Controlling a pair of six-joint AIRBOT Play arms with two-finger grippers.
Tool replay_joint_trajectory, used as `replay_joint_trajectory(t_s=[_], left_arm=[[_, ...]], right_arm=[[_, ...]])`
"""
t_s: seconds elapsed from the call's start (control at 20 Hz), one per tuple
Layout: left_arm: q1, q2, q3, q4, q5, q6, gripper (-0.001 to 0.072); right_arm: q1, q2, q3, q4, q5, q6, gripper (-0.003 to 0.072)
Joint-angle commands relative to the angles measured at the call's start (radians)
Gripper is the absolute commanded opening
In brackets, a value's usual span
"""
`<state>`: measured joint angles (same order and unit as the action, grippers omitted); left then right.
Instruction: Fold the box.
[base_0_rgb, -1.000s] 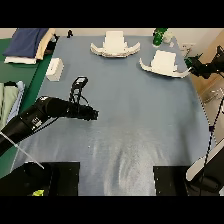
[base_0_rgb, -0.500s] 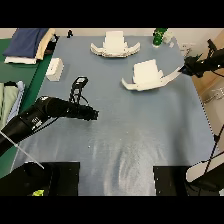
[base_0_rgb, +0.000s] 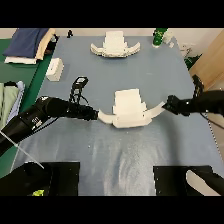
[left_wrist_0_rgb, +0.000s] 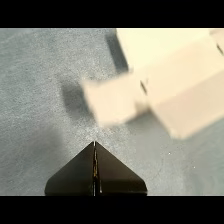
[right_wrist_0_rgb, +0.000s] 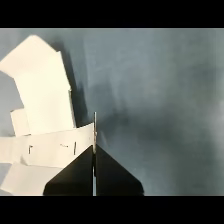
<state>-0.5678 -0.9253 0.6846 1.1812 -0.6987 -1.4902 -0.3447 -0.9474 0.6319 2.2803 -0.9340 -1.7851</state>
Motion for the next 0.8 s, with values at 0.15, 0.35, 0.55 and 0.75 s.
replay_joint_trajectory(t_s=[0.15, 0.35, 0.55, 0.75], left_arm=[[0.000, 0.000, 0.000, 0.000, 0.000, 0.000, 0.0013], [0.000, 0.000, 0.000, 0.000, 0.000, 0.000, 0.0013], [0.000, 0.000, 0.000, 0.000, 0.000, 0.000, 0.0013], [0.000, 0.000, 0.000, 0.000, 0.001, 0.000, 0.0013]], right_arm=[[0.027, 0.263, -0.208, -0.082, -0.061, 0.105, 0.0324], [0.026, 0.152, -0.109, -0.228, -0.092, 0.129, 0.0324], [0.027, -0.074, 0.069, -0.257, -0.177, 0.099, 0.0322], [0.029, -0.248, 0.180, -0.252, -0.279, 0.073, 0.0312]])
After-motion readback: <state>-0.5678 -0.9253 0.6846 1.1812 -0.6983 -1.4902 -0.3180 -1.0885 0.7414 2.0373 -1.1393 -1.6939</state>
